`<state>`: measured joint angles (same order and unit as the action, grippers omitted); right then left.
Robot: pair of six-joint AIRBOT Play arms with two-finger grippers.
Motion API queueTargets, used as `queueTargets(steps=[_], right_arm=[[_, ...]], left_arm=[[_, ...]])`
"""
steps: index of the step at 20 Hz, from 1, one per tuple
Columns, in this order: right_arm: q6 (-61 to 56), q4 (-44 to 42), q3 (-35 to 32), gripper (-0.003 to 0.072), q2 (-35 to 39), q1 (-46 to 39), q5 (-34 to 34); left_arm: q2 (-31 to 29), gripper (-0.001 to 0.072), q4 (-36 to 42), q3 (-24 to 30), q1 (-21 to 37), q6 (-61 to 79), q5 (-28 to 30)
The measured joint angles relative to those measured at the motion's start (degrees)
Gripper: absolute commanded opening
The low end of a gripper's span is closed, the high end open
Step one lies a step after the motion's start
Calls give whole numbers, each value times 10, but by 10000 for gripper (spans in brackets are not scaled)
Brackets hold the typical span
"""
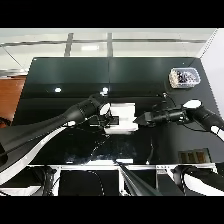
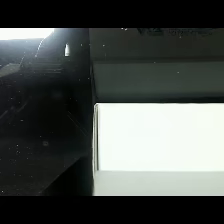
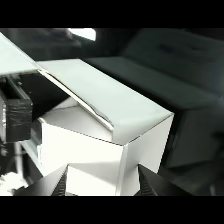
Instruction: Fold the box and place the chain.
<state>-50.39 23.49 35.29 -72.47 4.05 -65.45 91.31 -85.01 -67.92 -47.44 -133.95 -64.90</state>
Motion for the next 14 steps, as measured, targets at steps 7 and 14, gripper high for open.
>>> queueTargets(steps=[7,14], right_arm=[[-161,148,82,356,0,107,24],[-306,295,121,356,0,182,62]], left_arm=[[0,30,0,0,0,0,-3],[0,31,2,0,0,0,-2]])
